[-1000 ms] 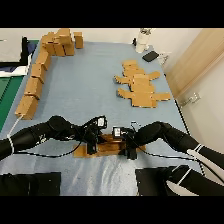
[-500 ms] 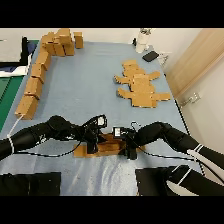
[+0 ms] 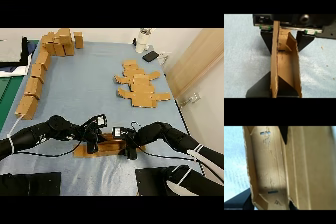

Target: Fold the box.

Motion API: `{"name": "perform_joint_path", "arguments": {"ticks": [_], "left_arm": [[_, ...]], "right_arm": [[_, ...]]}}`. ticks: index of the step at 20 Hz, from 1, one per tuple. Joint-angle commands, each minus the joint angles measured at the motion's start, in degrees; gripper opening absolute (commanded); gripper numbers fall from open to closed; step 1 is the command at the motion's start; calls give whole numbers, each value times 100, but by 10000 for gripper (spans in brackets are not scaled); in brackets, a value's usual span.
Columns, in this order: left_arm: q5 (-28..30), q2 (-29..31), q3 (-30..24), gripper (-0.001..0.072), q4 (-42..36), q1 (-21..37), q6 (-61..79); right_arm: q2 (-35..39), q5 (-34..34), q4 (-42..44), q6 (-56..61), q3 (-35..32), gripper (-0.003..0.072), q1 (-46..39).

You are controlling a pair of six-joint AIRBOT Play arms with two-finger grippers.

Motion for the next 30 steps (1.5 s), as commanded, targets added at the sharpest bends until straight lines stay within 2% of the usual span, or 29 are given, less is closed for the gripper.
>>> {"name": "perform_joint_path", "arguments": {"ticks": [1, 8, 9, 10, 11, 13, 16, 17, 19, 20, 21, 22, 23, 24, 26, 28, 30], "left_arm": [[72, -2, 2, 10, 2, 0, -7], [76, 0, 2, 12, 2, 0, -50], [79, 2, 2, 45, 4, 0, -50], [146, 11, 2, 341, 4, 0, -120], [295, 42, 2, 507, 15, 2, -442], [391, 205, 2, 532, 323, 101, -981], [-20, 754, 2, 532, 1749, 461, -2354], [-345, 957, 2, 532, 2337, 612, -2935], [-1429, 1340, 2, 530, 3289, 892, -4138], [-2022, 1447, 0, 435, 3436, 944, -4658], [-2649, 1502, 0, 81, 3412, 944, -5226], [-3086, 1497, -20, 8, 3220, 852, -5751], [-3187, 1473, -66, 7, 2892, 704, -6382], [-3088, 1412, -87, 7, 2402, 490, -6738], [-2302, 1196, -85, 7, 1379, 146, -6795], [-1423, 876, -42, 7, 363, 125, -6690], [-874, 522, 72, 7, -289, 243, -6245]], "right_arm": [[4, 13, 4, 2, 4, 430, 7], [2, 11, 4, 2, 2, 430, 7], [2, 11, 4, 2, 2, 430, 7], [2, 11, 4, 2, 2, 430, 7], [2, 11, 4, 2, 2, 430, 7], [2, 9, 4, 2, 2, 430, 7], [4, 9, 4, 2, 2, 430, 7], [4, 9, 4, 2, 4, 430, 7], [4, 11, 4, 2, 4, 430, 7], [4, 11, 4, 2, 4, 430, 7], [4, 9, 4, 2, 4, 430, 7], [4, 9, 7, 2, 4, 430, 7], [4, 9, 4, 2, 4, 430, 7], [4, 9, 7, 2, 4, 430, 7], [4, 11, 7, 2, 7, 430, 7], [2, 11, 2, 2, 7, 430, 7], [2, 11, 4, 2, 7, 430, 7]]}}
